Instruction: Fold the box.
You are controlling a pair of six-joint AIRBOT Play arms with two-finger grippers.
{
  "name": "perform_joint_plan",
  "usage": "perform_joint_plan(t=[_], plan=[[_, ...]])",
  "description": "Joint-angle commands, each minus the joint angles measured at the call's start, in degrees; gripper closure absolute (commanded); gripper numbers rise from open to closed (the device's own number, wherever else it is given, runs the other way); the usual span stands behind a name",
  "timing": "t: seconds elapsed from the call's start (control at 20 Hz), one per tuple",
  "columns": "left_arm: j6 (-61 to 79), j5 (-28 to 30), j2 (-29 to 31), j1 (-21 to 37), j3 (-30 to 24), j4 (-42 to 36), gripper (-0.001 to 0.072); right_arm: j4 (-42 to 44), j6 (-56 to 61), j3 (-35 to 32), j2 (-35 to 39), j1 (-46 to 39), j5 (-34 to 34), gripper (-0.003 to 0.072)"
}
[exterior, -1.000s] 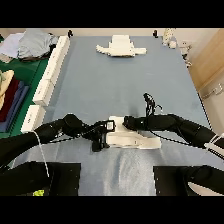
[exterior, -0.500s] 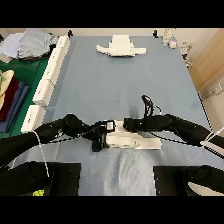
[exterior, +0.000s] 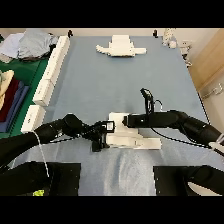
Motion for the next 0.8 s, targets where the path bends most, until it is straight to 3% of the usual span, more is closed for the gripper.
perform_joint_plan(t=[0.0, 0.15, 0.3, 0.35, 0.5, 0.6, 0.65, 0.75], plan=[[-0.11, 0.02, 0.02, 0.00, 0.02, -0.04, 0.0161, -9.97, -0.92, 2.40, 7.80, -0.02, -10.62, 0.0641], [-0.11, 0.02, 0.02, 0.00, 0.02, -0.04, 0.0161, -15.02, -5.44, 2.29, 14.93, 0.02, -24.50, 0.0640], [-0.11, 0.02, 0.02, 0.00, 0.02, -0.02, 0.0161, -15.78, -17.22, 1.88, 20.55, 0.24, -39.34, 0.0628], [-0.11, 0.02, 0.02, 0.00, 0.02, -0.04, 0.0161, -17.64, -18.60, 1.36, 21.94, 0.24, -42.03, 0.0533], [-0.11, 0.02, 0.02, 0.00, 0.02, -0.04, 0.0161, -25.62, -23.52, -1.55, 23.47, 0.22, -42.69, 0.0218], [-0.11, 0.02, 0.02, 0.00, 0.02, -0.04, 0.0161, -28.87, -30.40, -3.43, 22.14, 0.22, -40.06, 0.0193], [-0.11, 0.02, 0.02, 0.00, 0.02, -0.04, 0.0161, -29.79, -33.57, -4.26, 20.76, 0.22, -37.51, 0.0101], [-0.11, 0.02, 0.02, 0.00, 0.02, -0.04, 0.0161, -29.75, -38.42, -5.51, 18.27, 0.31, -30.53, 0.0077]])
